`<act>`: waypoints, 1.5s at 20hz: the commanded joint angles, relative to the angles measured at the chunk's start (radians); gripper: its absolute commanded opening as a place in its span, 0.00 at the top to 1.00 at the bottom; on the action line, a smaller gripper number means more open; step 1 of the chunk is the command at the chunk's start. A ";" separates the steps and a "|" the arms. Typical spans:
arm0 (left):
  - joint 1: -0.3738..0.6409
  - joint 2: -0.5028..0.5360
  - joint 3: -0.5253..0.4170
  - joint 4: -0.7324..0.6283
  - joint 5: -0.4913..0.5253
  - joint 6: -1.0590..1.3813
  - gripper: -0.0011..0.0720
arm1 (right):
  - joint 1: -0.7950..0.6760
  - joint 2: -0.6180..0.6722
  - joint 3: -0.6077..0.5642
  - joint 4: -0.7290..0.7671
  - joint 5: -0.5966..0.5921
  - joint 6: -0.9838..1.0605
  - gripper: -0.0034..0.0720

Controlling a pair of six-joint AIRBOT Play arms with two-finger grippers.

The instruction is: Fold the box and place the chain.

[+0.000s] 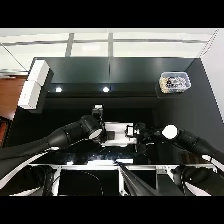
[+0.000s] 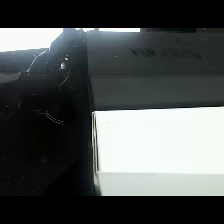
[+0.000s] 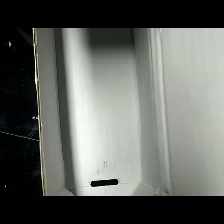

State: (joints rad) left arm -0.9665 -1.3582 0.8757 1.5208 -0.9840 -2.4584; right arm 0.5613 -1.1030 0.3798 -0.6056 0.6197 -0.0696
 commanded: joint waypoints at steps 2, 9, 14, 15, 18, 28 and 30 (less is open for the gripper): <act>0.000 0.000 0.002 -0.015 0.006 0.004 0.78 | 0.001 0.000 -0.001 -0.001 0.000 -0.001 0.39; 0.002 0.000 0.018 0.005 -0.030 0.005 0.70 | 0.001 0.000 -0.001 -0.001 0.000 -0.001 0.39; 0.002 0.000 0.018 0.008 -0.021 0.023 0.95 | 0.001 0.000 -0.001 0.000 0.000 -0.001 0.38; 0.002 0.000 0.018 0.008 -0.023 0.024 0.95 | 0.001 0.000 -0.001 0.002 0.001 0.018 0.12; 0.002 0.000 0.018 0.008 -0.025 0.026 0.95 | 0.000 0.035 0.020 -0.028 0.073 0.072 0.08; 0.002 0.000 0.018 0.015 -0.045 0.027 0.95 | 0.014 0.138 0.056 -0.289 0.153 0.222 0.08; 0.002 0.000 0.018 0.015 -0.045 0.027 0.95 | 0.028 0.128 0.056 -0.284 0.153 0.188 0.13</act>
